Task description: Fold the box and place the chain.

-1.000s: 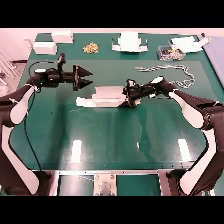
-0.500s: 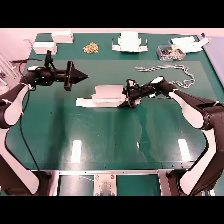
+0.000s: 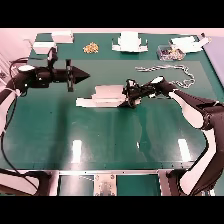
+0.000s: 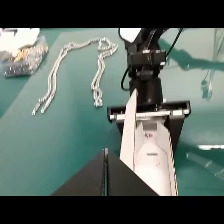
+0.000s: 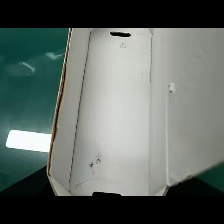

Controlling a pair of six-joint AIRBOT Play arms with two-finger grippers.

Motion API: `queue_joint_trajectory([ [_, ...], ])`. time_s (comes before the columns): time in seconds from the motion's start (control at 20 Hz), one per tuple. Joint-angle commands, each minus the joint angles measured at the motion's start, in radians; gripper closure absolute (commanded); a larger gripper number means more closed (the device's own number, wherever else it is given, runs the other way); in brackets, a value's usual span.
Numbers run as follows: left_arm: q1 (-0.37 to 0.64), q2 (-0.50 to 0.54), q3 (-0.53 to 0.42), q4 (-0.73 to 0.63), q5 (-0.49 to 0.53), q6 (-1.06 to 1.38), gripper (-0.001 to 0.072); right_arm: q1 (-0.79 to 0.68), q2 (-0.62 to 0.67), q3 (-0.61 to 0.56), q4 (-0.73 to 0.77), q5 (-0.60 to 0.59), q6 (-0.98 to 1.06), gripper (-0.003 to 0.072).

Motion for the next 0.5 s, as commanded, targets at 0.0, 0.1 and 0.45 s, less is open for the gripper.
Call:
queue_joint_trajectory([
  [0.0, -0.052, 0.045, -0.098, 0.074, 0.127, -0.005, 0.0697, 0.0, 0.0, 0.0, 0.0, 0.0, 0.0, 0.0117],
  [0.1, -0.086, 0.025, -0.103, 0.095, 0.177, -0.025, 0.0697, 0.0, 0.0, 0.0, 0.0, 0.0, 0.0, 0.0117],
  [0.45, -0.119, -0.037, -0.102, 0.104, 0.164, -0.025, 0.0695, 0.0, 0.0, 0.0, 0.0, 0.0, 0.0, 0.0117],
])
